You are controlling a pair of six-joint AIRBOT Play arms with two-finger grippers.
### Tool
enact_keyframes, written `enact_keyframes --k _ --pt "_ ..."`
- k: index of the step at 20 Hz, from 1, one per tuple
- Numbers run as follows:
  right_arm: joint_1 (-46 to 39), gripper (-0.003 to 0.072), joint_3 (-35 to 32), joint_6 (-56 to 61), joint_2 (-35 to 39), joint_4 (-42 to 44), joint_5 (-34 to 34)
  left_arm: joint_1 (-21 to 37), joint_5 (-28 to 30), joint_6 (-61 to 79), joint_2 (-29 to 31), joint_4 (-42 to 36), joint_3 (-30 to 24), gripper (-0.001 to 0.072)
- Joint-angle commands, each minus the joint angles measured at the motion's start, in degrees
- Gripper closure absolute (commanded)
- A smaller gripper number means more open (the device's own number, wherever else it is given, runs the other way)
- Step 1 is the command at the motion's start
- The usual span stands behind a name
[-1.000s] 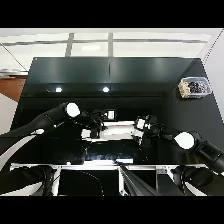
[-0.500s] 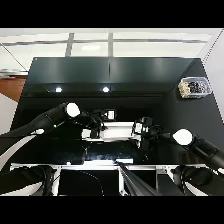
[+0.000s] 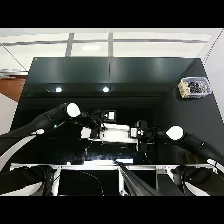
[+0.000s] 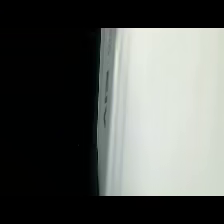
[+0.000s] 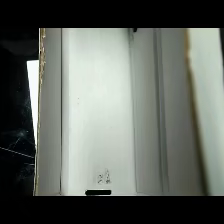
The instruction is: Fold the box and place the chain.
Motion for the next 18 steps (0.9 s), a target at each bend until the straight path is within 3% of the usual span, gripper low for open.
enact_keyframes --k 1,18 --pt "0.0 -0.0023 0.0 -1.8 -1.8 0.5 0.4 0.0 0.3 -0.1 0.0 -0.1 0.1 0.0676" --pt "-0.1 -0.0023 0.0 3.7 -1.9 -0.1 -2.1 0.0 0.1 -0.1 0.0 -0.1 0.1 0.0676"
